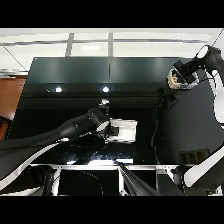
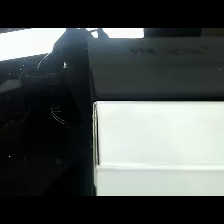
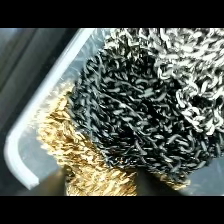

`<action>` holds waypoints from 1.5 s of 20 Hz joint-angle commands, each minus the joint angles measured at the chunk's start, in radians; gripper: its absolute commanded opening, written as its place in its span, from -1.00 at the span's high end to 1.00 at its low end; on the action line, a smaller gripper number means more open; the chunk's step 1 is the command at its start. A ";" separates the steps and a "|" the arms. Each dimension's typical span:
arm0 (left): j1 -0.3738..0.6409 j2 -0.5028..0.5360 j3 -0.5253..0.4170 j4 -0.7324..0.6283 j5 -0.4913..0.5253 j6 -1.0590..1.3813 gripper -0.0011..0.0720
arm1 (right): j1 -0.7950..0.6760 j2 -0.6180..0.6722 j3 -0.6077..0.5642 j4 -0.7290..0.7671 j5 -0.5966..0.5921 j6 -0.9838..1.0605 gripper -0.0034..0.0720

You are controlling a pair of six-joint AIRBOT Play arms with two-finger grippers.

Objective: Fold the box and place the chain.

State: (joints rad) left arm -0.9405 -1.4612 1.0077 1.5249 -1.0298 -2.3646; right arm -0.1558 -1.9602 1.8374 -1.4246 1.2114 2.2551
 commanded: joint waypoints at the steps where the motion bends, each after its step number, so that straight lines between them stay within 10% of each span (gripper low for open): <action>1: 0.000 0.000 0.001 0.000 0.000 0.000 0.89 | 0.000 -0.006 0.001 0.027 -0.015 -0.071 0.43; 2: 0.000 0.000 0.001 0.000 0.000 0.000 0.89 | -0.005 -0.005 0.002 0.054 -0.015 -0.111 0.77; 11: 0.000 0.000 0.001 0.000 0.000 0.000 0.89 | -0.101 0.141 0.053 0.152 0.061 -0.405 0.78; 20: 0.001 0.000 0.001 0.001 0.023 0.000 0.89 | -0.168 0.472 0.034 0.569 0.165 -0.774 0.78; 30: 0.001 0.000 0.001 -0.019 0.025 0.000 0.89 | -0.021 0.838 -0.137 0.560 0.251 -0.869 0.79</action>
State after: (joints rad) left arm -0.9405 -1.4612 1.0077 1.5097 -0.9863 -2.3653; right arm -0.2115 -1.2221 1.7573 -0.8734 1.4376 1.4109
